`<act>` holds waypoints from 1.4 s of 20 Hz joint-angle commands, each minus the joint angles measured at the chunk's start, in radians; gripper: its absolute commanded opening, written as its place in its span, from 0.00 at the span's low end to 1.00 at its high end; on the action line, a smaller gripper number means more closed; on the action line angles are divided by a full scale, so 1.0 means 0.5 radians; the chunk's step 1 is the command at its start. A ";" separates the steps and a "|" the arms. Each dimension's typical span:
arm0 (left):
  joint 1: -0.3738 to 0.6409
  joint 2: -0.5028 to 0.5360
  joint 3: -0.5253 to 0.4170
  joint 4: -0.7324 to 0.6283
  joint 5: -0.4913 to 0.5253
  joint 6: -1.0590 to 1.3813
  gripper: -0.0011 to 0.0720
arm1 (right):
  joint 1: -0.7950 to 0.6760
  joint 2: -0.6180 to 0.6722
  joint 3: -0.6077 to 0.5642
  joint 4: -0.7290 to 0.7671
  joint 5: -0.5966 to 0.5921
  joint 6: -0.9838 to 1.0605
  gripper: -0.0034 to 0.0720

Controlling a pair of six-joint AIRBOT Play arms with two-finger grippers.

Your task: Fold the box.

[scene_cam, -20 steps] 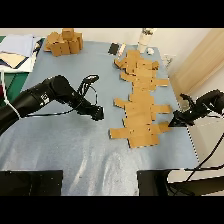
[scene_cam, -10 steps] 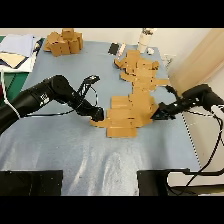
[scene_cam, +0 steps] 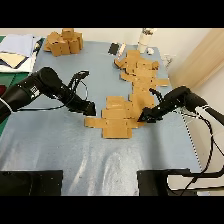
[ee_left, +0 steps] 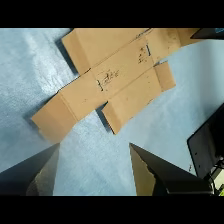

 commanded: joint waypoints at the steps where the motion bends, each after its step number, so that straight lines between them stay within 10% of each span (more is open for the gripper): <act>1: 0.034 0.001 0.005 -0.001 -0.035 0.000 0.96 | 0.036 -0.064 -0.010 -0.021 0.117 0.005 0.39; 4: 0.033 0.001 0.005 -0.008 0.007 0.000 0.96 | 0.037 -0.103 -0.010 0.000 0.110 0.004 0.39; 9: 0.031 0.001 0.005 -0.069 -0.008 0.007 0.96 | 0.146 -0.127 -0.011 0.179 0.133 -0.137 0.05; 17: 0.157 0.001 -0.001 -0.049 -0.211 0.146 0.96 | 0.675 0.140 -0.216 0.272 0.590 -0.352 0.05; 28: 0.420 -0.172 -0.282 -0.226 0.071 0.490 0.96 | 0.937 0.468 -0.591 0.277 0.859 -0.379 0.05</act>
